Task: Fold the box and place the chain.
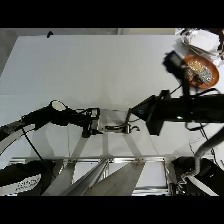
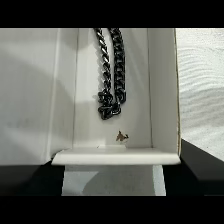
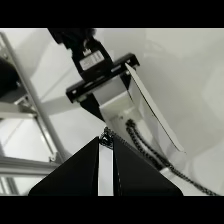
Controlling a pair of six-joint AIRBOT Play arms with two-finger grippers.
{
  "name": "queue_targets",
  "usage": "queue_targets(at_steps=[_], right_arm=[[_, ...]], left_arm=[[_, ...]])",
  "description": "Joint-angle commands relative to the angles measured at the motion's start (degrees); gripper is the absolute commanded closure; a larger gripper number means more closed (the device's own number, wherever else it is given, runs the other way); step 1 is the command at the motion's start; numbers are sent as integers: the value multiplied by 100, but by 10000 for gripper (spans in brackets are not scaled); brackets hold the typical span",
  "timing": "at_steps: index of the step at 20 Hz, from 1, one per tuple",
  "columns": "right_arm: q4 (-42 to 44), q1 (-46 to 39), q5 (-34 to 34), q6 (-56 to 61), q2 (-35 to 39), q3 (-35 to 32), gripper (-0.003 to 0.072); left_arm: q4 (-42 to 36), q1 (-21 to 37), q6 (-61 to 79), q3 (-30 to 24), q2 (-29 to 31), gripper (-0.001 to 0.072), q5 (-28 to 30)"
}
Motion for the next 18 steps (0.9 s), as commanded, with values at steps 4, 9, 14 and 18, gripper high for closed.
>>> queue_targets(at_steps=[4,9,14,18], right_arm=[[-525,531,-334,146,-859,7,675],[66,632,-555,-39,-1705,-111,675],[-181,1270,-942,170,-2575,-116,674],[-636,1473,-1349,918,-3161,-116,674]], left_arm=[[0,2,2,-2,4,437,2],[0,2,2,-2,4,437,2],[0,2,2,-2,4,437,0],[0,2,2,-2,4,437,0]])
